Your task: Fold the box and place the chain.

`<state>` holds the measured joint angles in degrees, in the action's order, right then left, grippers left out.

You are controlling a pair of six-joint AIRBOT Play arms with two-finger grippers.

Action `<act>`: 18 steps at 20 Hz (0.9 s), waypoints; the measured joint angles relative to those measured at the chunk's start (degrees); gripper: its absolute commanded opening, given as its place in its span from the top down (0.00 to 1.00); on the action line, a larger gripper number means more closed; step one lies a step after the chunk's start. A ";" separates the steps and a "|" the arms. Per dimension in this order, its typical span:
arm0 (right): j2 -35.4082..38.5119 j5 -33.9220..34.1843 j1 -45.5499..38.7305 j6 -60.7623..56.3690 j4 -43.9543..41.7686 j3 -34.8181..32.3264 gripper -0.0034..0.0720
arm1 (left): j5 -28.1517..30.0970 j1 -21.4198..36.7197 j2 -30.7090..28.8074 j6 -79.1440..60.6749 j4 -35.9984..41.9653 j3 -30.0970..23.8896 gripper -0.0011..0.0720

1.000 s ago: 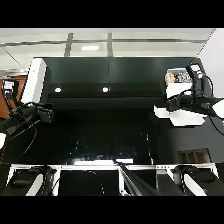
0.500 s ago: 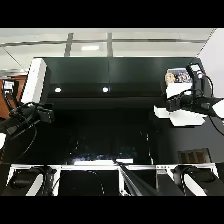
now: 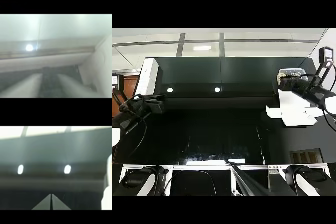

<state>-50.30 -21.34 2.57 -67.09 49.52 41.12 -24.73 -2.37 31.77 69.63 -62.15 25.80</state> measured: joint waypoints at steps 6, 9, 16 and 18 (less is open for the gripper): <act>-8.28 0.33 -7.74 -0.57 4.59 2.51 0.03 | -7.45 0.00 11.34 0.90 1.16 6.36 0.00; -11.26 -9.79 -19.67 -9.49 16.57 8.15 0.04 | -13.73 0.00 14.36 9.16 -6.75 9.18 0.00; -22.12 -31.21 -50.93 -11.89 26.16 16.74 0.04 | -23.06 -1.42 16.11 20.85 -18.36 10.88 0.01; -26.05 -34.99 -54.18 -3.76 20.85 17.92 0.04 | -23.76 -3.06 16.20 21.73 -18.91 10.95 0.01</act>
